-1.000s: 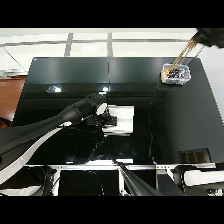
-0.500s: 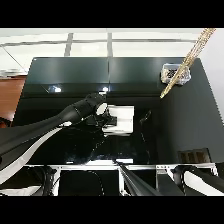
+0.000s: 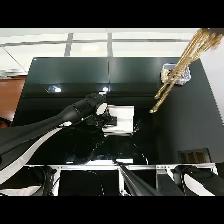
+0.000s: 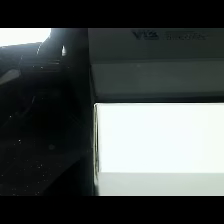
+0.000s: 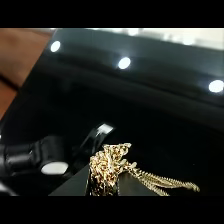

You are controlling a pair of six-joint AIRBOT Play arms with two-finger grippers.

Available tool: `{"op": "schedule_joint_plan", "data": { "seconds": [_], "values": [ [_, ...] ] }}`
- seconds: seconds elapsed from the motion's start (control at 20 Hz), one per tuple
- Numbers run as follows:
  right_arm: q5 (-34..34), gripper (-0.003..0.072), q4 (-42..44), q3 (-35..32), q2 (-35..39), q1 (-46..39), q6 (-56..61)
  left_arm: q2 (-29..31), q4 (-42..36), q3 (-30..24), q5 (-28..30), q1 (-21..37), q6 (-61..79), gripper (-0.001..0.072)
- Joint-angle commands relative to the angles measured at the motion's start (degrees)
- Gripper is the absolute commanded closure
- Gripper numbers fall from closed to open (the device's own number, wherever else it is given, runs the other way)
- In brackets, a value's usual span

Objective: Fold the box and place the chain.

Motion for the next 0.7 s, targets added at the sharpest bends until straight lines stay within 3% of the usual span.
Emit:
{"op": "schedule_joint_plan", "data": {
  "seconds": [0.0, 0.4, 0.65],
  "values": [
    [0.3, 0.0675, 0.3, -2.4, 0.4, 6.5, 0.9, 0.0, 0.0, 0.0, 0.0, 0.0, 0.0, 0.0684],
    [-12.2, 0.0675, 0.3, -13.4, -0.2, 17.1, 0.9, 0.0, 0.0, 0.0, 0.0, 0.0, 0.0, 0.0684],
    [-13.3, 0.0674, 0.7, -21.1, -0.2, 18.3, 1.0, 0.0, 0.0, 0.0, 0.0, 0.0, 0.0, 0.0685]
  ]
}}
